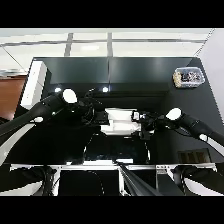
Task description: Fold the box and place the chain.
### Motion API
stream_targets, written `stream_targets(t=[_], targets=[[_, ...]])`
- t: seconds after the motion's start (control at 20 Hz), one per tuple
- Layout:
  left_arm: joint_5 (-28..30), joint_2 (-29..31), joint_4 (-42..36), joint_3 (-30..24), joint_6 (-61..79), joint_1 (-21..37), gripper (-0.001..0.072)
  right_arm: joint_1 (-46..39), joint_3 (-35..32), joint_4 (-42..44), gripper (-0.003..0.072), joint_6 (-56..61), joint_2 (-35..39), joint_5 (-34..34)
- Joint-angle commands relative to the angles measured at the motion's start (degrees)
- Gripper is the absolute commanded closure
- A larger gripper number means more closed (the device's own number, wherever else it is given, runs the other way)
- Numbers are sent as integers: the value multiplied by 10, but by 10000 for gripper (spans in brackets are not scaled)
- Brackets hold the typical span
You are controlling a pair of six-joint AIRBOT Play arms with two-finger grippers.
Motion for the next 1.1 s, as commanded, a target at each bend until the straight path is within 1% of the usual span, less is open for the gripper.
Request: stream_targets(t=[0.0,0.15,0.3,0.4,0.45,0.6,0.7,0.85,0.95,1.05], targets=[[39,0,41,0,-71,-24,226,0,0,0,265,0,0,0],[73,0,60,0,-103,-56,226,0,0,0,265,0,0,0],[74,0,70,0,-118,-68,226,0,0,0,265,0,0,0],[71,0,103,1,-152,-76,226,0,0,0,265,0,0,0],[63,-1,123,3,-169,-82,226,0,0,0,265,0,0,0],[40,-8,215,29,-237,-109,226,0,0,0,265,0,0,0],[12,-22,253,52,-261,-124,226,0,0,0,265,0,0,0],[-23,-35,326,71,-333,-135,226,0,0,0,265,0,0,0],[-27,-47,335,83,-348,-142,226,0,0,0,265,0,0,0],[-40,-66,348,111,-347,-161,226,0,0,0,265,0,0,0]])
